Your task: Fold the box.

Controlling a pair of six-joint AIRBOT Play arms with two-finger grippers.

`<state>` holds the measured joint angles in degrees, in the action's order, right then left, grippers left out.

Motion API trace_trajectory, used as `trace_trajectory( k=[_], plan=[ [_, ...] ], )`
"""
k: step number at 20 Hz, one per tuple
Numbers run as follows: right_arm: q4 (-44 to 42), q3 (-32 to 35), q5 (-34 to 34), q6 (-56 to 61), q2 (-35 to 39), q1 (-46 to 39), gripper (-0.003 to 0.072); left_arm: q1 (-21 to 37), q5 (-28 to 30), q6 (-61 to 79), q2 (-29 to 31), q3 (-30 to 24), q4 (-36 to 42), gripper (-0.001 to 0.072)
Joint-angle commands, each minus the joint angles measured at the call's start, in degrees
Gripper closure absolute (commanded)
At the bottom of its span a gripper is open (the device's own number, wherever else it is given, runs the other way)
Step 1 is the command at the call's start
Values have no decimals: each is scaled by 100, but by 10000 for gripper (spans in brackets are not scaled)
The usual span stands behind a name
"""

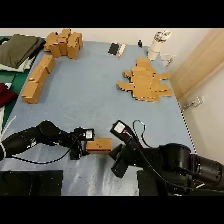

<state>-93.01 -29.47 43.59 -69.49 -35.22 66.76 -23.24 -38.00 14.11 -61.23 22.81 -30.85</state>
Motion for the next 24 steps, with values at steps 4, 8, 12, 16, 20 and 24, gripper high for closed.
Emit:
trace_trajectory(
  k=[4,8,12,16,20,24],
  plan=[
    [-1801,1729,-4236,2533,-11,-33,680,2,4,-2,4,0,0,264],
    [-1799,1729,-5379,3121,-726,-348,681,2,4,-2,4,-2,0,264],
    [-1766,1729,-5099,3143,-870,-350,680,2,2,-2,4,-2,0,264],
    [-1644,1729,-4736,3143,-951,-348,681,2,4,-2,4,-2,0,264],
    [-1626,1729,-4417,3141,-1036,-251,681,2,2,-2,4,-2,2,264],
    [-1628,1729,-4400,3143,-1158,-223,681,2,7,0,4,0,0,264]
  ],
)
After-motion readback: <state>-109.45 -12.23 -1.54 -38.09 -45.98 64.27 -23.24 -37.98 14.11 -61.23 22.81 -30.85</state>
